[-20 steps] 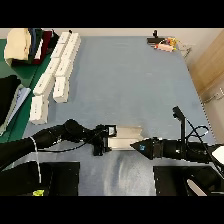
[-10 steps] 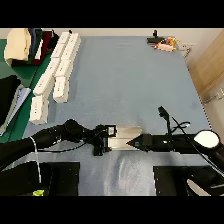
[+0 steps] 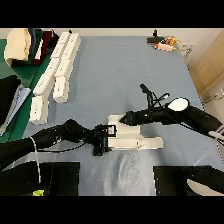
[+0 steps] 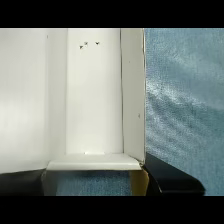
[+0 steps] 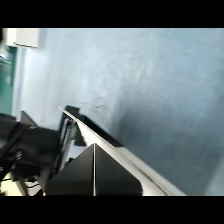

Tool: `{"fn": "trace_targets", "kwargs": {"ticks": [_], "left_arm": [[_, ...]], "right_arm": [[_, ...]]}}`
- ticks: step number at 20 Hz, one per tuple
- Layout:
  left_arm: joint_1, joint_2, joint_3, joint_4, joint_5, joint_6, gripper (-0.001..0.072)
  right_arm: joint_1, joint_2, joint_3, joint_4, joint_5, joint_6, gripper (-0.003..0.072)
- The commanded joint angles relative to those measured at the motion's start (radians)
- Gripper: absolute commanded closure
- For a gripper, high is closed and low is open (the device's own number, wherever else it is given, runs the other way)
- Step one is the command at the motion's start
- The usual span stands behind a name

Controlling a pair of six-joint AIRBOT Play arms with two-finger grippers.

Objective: Fold the box.

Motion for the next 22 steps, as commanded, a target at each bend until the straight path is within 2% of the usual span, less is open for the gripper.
{"fn": "trace_targets", "kwargs": {"ticks": [1,6,16,19,22], "left_arm": [[0.000,-0.001,0.001,0.000,0.001,0.003,0.0191],[0.000,-0.001,0.001,0.000,0.001,0.003,0.0191],[0.000,-0.001,0.001,0.000,0.001,0.003,0.0192],[0.000,-0.001,0.001,0.000,0.001,0.003,0.0191],[0.000,-0.001,0.001,0.000,0.001,0.003,0.0191]], "right_arm": [[0.001,-0.157,0.057,-0.065,0.003,-0.054,0.0671],[0.029,-0.252,0.057,-0.111,0.019,-0.108,0.0671],[0.033,-0.249,0.069,-0.128,0.039,-0.118,0.0671],[0.032,-0.180,0.101,-0.144,0.075,-0.117,0.0681],[0.032,-0.031,0.111,-0.201,0.075,-0.113,0.0681]]}}
